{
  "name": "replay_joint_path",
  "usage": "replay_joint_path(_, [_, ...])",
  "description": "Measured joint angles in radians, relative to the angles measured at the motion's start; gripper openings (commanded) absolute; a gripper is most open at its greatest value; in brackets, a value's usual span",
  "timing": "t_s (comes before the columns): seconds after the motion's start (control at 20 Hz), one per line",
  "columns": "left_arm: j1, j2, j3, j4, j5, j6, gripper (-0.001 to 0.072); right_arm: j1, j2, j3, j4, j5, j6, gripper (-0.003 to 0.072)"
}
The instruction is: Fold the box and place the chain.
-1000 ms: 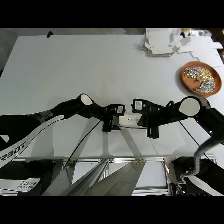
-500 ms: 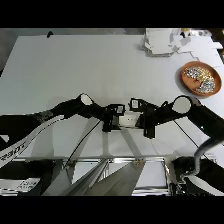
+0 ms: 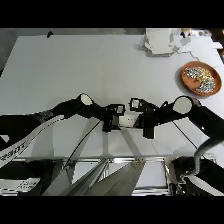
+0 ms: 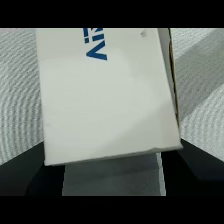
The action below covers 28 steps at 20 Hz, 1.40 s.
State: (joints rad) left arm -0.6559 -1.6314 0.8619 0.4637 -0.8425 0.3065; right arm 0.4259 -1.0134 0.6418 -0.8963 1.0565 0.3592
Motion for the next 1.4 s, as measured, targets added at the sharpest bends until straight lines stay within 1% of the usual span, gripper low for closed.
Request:
replay_joint_path(0.2, [0.000, 0.000, 0.000, 0.000, 0.000, 0.000, 0.0088, 0.000, 0.011, 0.000, 0.001, -0.034, -0.006, 0.0017])
replay_joint_path(0.45, [0.000, 0.000, 0.000, 0.000, 0.000, 0.001, 0.0088, 0.000, -0.037, 0.000, -0.016, -0.065, 0.021, 0.0017])
replay_joint_path(0.8, [0.000, 0.000, 0.000, 0.000, 0.000, 0.001, 0.0088, 0.001, -0.075, 0.000, -0.055, -0.071, 0.048, 0.0017])
replay_joint_path(1.4, [0.000, 0.000, 0.000, 0.000, 0.002, 0.001, 0.0088, 0.002, -0.081, -0.027, -0.093, -0.084, 0.063, 0.0017])
